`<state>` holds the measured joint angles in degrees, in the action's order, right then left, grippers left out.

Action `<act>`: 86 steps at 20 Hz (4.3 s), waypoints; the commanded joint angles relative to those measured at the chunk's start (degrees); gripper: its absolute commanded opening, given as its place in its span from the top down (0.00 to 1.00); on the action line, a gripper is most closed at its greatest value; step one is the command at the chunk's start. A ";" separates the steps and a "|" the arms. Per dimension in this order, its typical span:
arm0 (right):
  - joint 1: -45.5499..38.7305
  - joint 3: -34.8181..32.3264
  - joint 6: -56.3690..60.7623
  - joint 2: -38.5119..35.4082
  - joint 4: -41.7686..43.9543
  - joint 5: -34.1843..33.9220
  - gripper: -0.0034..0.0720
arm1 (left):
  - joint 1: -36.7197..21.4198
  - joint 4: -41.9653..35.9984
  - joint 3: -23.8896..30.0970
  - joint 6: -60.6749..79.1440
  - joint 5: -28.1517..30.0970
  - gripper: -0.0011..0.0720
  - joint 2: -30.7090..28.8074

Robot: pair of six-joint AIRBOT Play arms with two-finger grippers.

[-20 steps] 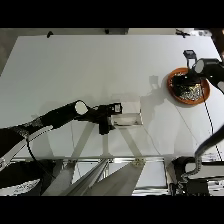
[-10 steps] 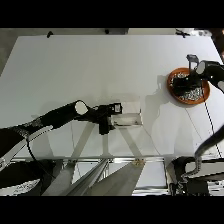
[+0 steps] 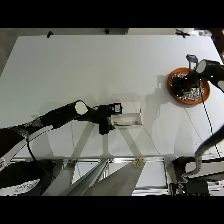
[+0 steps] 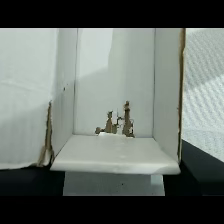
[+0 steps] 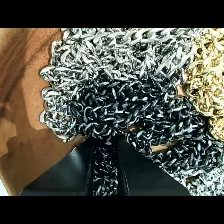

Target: Fold the box and place the chain.

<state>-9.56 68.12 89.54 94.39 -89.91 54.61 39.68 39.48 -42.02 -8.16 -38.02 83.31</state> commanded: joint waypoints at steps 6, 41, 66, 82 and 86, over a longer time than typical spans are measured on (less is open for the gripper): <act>-0.02 0.02 -2.86 -7.67 0.00 1.38 0.95 | 0.04 0.02 0.02 0.00 0.02 0.80 0.04; 20.00 -6.54 -2.03 -50.40 2.97 22.97 0.95 | 0.04 0.02 0.02 0.00 0.02 0.80 0.04; 35.67 -26.51 9.68 -57.22 4.46 16.87 0.95 | 0.04 0.00 0.02 0.00 0.00 0.80 0.04; 35.69 -31.34 10.47 -57.09 13.22 4.92 0.95 | 0.04 0.02 0.02 0.00 0.02 0.80 0.04; 35.71 -31.34 10.34 -55.36 15.74 1.75 0.95 | 0.04 0.02 0.02 0.00 0.02 0.80 0.04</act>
<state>26.09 36.88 100.09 38.00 -76.99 59.79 39.68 39.48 -42.02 -8.16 -38.02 83.31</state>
